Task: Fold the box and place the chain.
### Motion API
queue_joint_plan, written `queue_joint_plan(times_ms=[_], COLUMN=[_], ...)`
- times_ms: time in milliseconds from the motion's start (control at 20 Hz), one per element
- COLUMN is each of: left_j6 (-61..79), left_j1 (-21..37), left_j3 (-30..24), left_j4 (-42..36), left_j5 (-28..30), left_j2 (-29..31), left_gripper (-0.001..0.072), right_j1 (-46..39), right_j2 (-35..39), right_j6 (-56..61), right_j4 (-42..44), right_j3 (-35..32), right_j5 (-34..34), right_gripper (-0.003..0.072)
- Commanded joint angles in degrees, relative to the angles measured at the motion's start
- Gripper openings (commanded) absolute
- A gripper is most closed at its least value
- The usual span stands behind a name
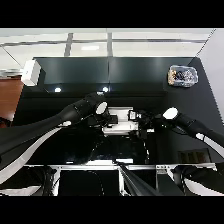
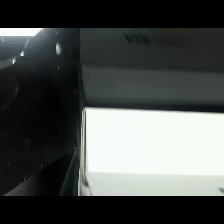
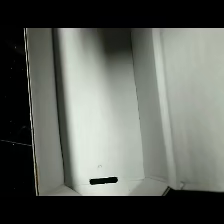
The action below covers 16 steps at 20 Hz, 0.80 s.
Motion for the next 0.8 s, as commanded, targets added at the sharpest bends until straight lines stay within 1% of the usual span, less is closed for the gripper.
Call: queue_joint_plan(times_ms=[0,50,100,150,350,400,450,500,650,700,750], left_j6=[0.2,0.1,0.1,0.2,0.3,0.5,0.8,1.2,3.8,4.5,5.4], left_j1=[0.0,0.0,0.0,0.0,0.0,0.0,0.0,0.0,0.0,0.0,0.0], left_j3=[0.2,0.2,0.2,0.2,0.2,0.2,0.2,0.2,0.2,0.2,0.2], left_j4=[0.5,0.5,0.7,0.7,0.7,0.7,0.7,0.7,0.5,0.5,0.6], left_j5=[0.1,0.1,0.0,0.1,-0.5,-0.5,-0.7,-0.7,-2.8,-3.9,-4.1], left_j2=[0.0,-0.1,-0.1,-0.1,-0.1,-0.1,-0.1,-0.1,-0.1,-0.1,-0.1], left_gripper=[0.0347,0.0314,0.0122,0.0025,0.0025,0.0025,0.0025,0.0025,0.0025,0.0025,0.0025], right_j1=[0.0,0.0,0.0,0.0,0.0,0.0,0.0,0.0,0.0,0.0,0.0], right_j2=[0.0,0.0,0.0,0.0,0.0,0.0,0.0,0.4,2.8,3.8,4.5], right_j6=[-0.1,-0.1,-0.1,-0.1,-0.1,0.6,1.9,2.2,4.0,4.0,4.0], right_j4=[0.0,0.0,0.0,0.0,0.0,0.0,0.0,-0.1,-4.7,-7.4,-8.4], right_j3=[0.0,0.0,0.0,0.0,0.0,0.0,0.0,0.0,0.0,0.0,0.0], right_j5=[0.0,0.0,0.0,0.0,0.1,0.0,-0.4,-0.3,4.7,5.7,5.6], right_gripper=[0.0157,0.0157,0.0157,0.0157,0.0162,0.0353,0.0633,0.0668,0.0667,0.0667,0.0667])
